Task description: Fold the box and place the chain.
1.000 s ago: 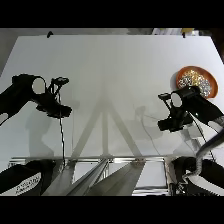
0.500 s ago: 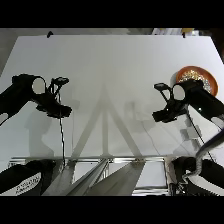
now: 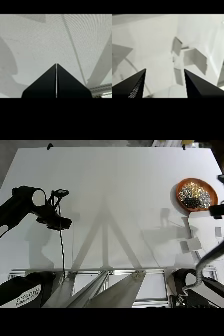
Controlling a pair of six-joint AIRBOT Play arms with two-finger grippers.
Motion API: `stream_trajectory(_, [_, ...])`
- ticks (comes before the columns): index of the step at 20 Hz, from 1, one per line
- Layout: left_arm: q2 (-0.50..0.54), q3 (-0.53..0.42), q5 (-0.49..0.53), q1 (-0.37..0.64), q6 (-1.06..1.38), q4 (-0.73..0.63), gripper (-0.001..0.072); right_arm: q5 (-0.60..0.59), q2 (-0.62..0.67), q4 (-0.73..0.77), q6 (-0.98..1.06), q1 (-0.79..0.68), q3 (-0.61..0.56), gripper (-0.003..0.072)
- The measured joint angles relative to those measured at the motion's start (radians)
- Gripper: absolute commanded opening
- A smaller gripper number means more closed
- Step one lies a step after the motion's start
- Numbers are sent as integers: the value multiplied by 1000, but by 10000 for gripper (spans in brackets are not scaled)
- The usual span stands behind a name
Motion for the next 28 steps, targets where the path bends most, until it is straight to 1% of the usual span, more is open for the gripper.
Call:
stream_trajectory(3, [0,0,0,0,0,0,8,-71,-31,-13,-50,-210,4,533])
stream_trajectory(6, [0,0,0,0,0,0,8,-103,-80,-18,-120,-349,6,532])
stream_trajectory(8, [0,0,0,0,0,0,8,-115,-115,-16,-166,-405,6,529])
stream_trajectory(10, [0,0,0,0,0,0,8,-130,-149,0,-211,-435,6,508])
stream_trajectory(12, [0,0,0,0,0,0,8,-145,-187,11,-238,-452,6,396])
stream_trajectory(14, [0,0,0,0,0,0,8,-153,-228,14,-256,-461,6,394])
stream_trajectory(15, [0,0,0,0,0,0,8,-157,-250,14,-259,-463,6,358])
stream_trajectory(16, [0,0,0,0,0,0,8,-159,-271,13,-261,-465,6,259])
stream_trajectory(18, [0,0,0,0,0,0,8,-159,-313,14,-260,-468,6,21])
stream_trajectory(20, [0,0,0,0,0,0,8,-135,-345,35,-261,-468,6,21])
stream_trajectory(23, [0,0,0,0,0,0,8,-84,-338,135,-305,-437,6,20])
stream_trajectory(25, [0,0,0,0,0,0,8,-57,-298,219,-336,-385,6,20])
stream_trajectory(28, [0,0,0,0,0,0,8,-9,-203,350,-366,-273,-16,19])
